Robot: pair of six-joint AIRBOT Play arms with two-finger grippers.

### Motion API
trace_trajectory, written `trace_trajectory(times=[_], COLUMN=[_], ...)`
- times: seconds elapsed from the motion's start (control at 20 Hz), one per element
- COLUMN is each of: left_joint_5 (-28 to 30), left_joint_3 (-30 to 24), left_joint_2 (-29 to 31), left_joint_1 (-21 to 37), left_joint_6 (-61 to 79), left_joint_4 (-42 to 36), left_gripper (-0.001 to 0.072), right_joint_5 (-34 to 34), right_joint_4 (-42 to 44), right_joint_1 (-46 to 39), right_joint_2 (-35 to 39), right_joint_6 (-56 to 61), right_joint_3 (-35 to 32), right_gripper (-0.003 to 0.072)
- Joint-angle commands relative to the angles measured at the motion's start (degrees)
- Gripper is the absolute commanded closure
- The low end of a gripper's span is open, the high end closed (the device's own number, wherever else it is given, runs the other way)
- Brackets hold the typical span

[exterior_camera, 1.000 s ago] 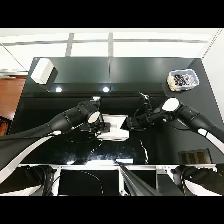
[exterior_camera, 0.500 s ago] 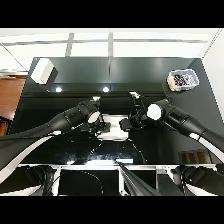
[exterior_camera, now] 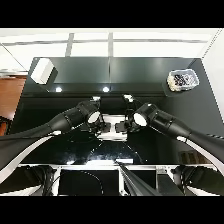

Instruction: Fold the box and place the chain.

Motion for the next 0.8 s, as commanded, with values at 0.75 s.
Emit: trace_trajectory(times=[0.75], left_joint_5=[0.00], left_joint_3=[0.02], left_joint_2=[0.00], left_joint_1=[-0.02], left_joint_6=[0.00], left_joint_4=[0.02], left_gripper=[0.0680], right_joint_5=[3.41], right_joint_4=[-1.18], right_joint_1=[1.40], right_joint_2=[-4.59], right_joint_6=[14.40], right_joint_3=[2.10], right_gripper=[0.0502])
